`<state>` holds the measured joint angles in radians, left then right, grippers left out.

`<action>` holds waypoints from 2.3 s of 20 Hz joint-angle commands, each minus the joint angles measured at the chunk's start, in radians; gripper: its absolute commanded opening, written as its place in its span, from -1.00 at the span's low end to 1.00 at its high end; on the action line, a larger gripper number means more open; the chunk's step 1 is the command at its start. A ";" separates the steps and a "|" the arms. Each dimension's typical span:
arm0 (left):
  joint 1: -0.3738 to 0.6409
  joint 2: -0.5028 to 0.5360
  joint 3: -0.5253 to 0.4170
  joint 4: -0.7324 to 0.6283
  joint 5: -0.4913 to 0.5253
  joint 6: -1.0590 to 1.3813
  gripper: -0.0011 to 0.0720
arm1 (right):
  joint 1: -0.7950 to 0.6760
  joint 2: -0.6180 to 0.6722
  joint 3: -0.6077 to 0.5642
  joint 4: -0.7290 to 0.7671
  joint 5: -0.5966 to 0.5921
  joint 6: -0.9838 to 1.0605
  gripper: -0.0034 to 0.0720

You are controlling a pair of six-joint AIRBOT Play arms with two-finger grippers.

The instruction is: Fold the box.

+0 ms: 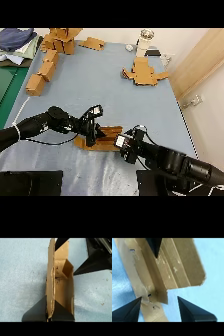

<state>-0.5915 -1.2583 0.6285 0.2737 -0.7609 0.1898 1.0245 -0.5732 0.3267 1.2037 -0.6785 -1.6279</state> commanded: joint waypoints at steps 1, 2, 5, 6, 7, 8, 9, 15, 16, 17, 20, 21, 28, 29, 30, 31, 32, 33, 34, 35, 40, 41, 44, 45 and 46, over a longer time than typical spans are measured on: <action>-0.001 -0.001 0.000 0.000 0.000 0.000 -0.94 | -0.253 -0.005 -0.004 0.531 0.101 -0.661 0.98; -0.001 -0.001 0.000 0.000 0.000 0.000 -0.94 | -0.329 -0.019 -0.004 0.706 0.083 -0.840 0.98; -0.001 -0.001 0.000 0.000 0.000 0.000 -0.94 | -0.508 -0.090 -0.004 1.062 -0.017 -1.256 0.98; -0.001 -0.001 0.000 0.000 0.000 0.000 -0.94 | -0.541 -0.119 -0.001 1.122 -0.039 -1.335 0.98; -0.001 -0.001 0.000 0.000 0.000 0.000 -0.94 | -0.567 -0.155 0.008 1.147 -0.052 -1.384 0.98; -0.001 -0.001 0.000 0.000 0.000 0.000 -0.94 | -0.579 -0.193 0.021 1.146 -0.060 -1.384 0.98; -0.001 -0.001 0.000 0.000 0.000 0.000 -0.94 | -0.583 -0.233 0.037 1.141 -0.069 -1.384 0.98; -0.001 -0.001 0.000 0.000 0.000 0.000 -0.94 | -0.583 -0.346 0.085 1.127 -0.102 -1.342 0.97; -0.001 -0.001 0.000 0.000 0.000 0.000 -0.94 | -0.583 -0.340 0.085 1.122 -0.100 -1.333 0.96; -0.001 -0.001 0.000 0.000 0.000 0.000 -0.94 | -0.583 -0.335 0.085 1.110 -0.100 -1.330 0.96; -0.001 -0.001 0.000 0.000 -0.001 0.000 -0.94 | -0.583 -0.334 0.085 1.048 -0.140 -1.331 0.96; -0.001 -0.001 0.000 0.000 0.000 0.000 -0.94 | -0.582 -0.338 0.085 1.049 -0.156 -1.331 0.96; -0.001 -0.001 0.000 0.000 0.000 0.000 -0.94 | -0.580 -0.388 0.083 1.088 -0.142 -1.374 0.96; -0.001 -0.001 0.000 0.000 0.000 0.000 -0.94 | -0.580 -0.388 0.083 1.090 -0.142 -1.374 0.95; -0.001 -0.001 0.000 0.000 0.000 0.000 -0.94 | -0.580 -0.388 0.083 1.090 -0.142 -1.374 0.95; -0.001 -0.001 0.000 0.000 0.000 0.000 -0.94 | -0.580 -0.388 0.083 1.091 -0.141 -1.374 0.95; -0.001 -0.001 0.000 0.000 0.000 0.000 -0.94 | -0.580 -0.388 0.083 1.092 -0.140 -1.374 0.93; -0.001 -0.001 0.000 0.000 0.000 0.000 -0.94 | -0.580 -0.388 0.083 1.094 -0.135 -1.374 0.93; -0.001 -0.001 0.000 0.000 0.000 0.000 -0.94 | -0.580 -0.388 0.083 1.097 -0.134 -1.374 0.93; -0.001 -0.001 0.000 0.000 0.000 0.000 -0.94 | -0.580 -0.389 0.083 1.097 -0.134 -1.374 0.93; -0.001 -0.001 0.000 0.000 0.000 0.000 -0.94 | -0.562 -0.407 0.083 1.098 -0.122 -1.374 0.85; -0.001 -0.001 0.000 0.000 0.000 0.000 -0.94 | -0.561 -0.409 0.083 1.098 -0.123 -1.374 0.75; -0.001 -0.001 0.000 0.000 0.000 0.000 -0.94 | -0.561 -0.412 0.083 1.098 -0.111 -1.374 0.75; -0.001 -0.001 0.000 0.000 0.000 0.000 -0.94 | -0.561 -0.412 0.083 1.098 -0.108 -1.374 0.75; -0.001 -0.001 0.000 0.000 0.000 0.000 -0.94 | -0.561 -0.412 0.083 1.098 -0.107 -1.374 0.75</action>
<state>-0.5926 -1.2583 0.6285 0.2733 -0.7612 0.1898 0.4614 -0.9829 0.4107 2.3013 -0.7937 -3.0028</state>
